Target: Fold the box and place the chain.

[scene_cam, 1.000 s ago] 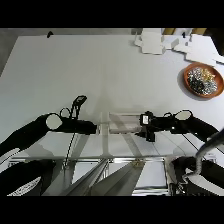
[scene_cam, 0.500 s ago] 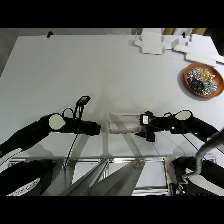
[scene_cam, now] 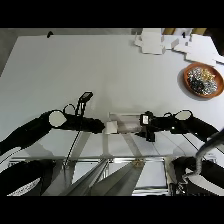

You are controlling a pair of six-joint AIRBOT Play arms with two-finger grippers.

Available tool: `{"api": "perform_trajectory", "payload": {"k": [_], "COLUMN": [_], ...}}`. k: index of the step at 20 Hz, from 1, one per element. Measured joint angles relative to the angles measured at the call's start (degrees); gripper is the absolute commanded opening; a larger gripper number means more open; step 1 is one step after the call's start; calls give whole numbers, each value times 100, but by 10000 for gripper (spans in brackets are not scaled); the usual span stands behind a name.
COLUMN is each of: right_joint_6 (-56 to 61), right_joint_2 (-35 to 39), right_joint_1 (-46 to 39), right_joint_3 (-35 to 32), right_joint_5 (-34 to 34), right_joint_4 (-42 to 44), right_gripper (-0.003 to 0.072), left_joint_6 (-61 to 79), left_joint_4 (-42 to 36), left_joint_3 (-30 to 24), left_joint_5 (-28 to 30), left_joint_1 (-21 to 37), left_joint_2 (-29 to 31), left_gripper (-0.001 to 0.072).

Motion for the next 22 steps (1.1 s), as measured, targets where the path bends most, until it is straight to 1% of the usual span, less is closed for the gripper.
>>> {"api": "perform_trajectory", "payload": {"k": [1,14,15,17,18,19,22], "right_joint_6": [0,0,0,0,0,0,0], "right_joint_2": [0,0,0,0,0,0,0], "right_joint_1": [0,0,0,0,0,0,0], "right_joint_3": [0,0,0,0,0,0,0], "right_joint_5": [0,0,2,2,2,2,2], "right_joint_4": [2,0,0,0,0,0,0], "right_gripper": [312,312,312,312,312,312,312], "left_joint_6": [0,2,2,2,2,2,0], "left_joint_4": [-7,-85,-83,-85,-85,-85,-76], "left_joint_3": [4,116,122,131,136,138,162], "left_joint_5": [-11,-31,-28,-28,-28,-28,-28], "left_joint_1": [0,-76,-98,-138,-149,-160,-179], "left_joint_2": [0,0,0,-2,-2,-2,-7], "left_gripper": [273,285,300,305,341,356,356]}}
